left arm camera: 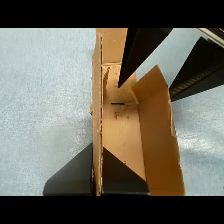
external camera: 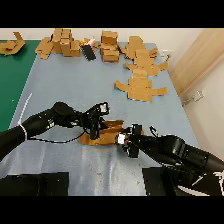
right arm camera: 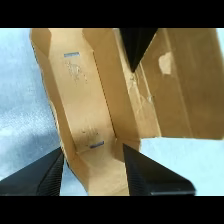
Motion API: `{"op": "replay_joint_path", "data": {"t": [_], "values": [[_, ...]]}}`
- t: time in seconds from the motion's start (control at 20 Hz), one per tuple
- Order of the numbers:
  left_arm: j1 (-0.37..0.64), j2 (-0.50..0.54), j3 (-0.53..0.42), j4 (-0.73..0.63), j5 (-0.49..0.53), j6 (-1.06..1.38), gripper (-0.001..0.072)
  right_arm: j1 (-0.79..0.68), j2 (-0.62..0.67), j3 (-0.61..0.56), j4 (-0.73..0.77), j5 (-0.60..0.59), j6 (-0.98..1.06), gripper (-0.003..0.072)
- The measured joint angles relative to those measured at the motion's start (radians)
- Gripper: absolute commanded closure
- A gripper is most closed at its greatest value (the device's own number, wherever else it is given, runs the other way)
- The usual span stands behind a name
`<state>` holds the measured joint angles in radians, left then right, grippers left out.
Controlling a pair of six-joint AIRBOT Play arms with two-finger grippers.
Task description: Fold the box.
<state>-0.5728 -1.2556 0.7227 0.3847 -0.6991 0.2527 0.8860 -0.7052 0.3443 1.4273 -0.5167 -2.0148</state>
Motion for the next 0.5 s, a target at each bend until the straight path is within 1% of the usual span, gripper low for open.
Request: {"op": "replay_joint_path", "data": {"t": [0.25,0.35,0.5], "values": [[0.0,0.0,0.0,0.0,0.0,0.0,0.0699,-0.052,0.013,0.003,0.006,0.006,-0.012,0.0127],[0.0,0.0,0.0,0.0,0.0,0.0,0.0699,-0.083,0.007,0.003,0.063,0.029,-0.087,0.0127],[0.0,0.0,0.0,0.0,0.0,0.0,0.0699,-0.149,-0.019,0.013,0.215,0.058,-0.269,0.0127]]}}
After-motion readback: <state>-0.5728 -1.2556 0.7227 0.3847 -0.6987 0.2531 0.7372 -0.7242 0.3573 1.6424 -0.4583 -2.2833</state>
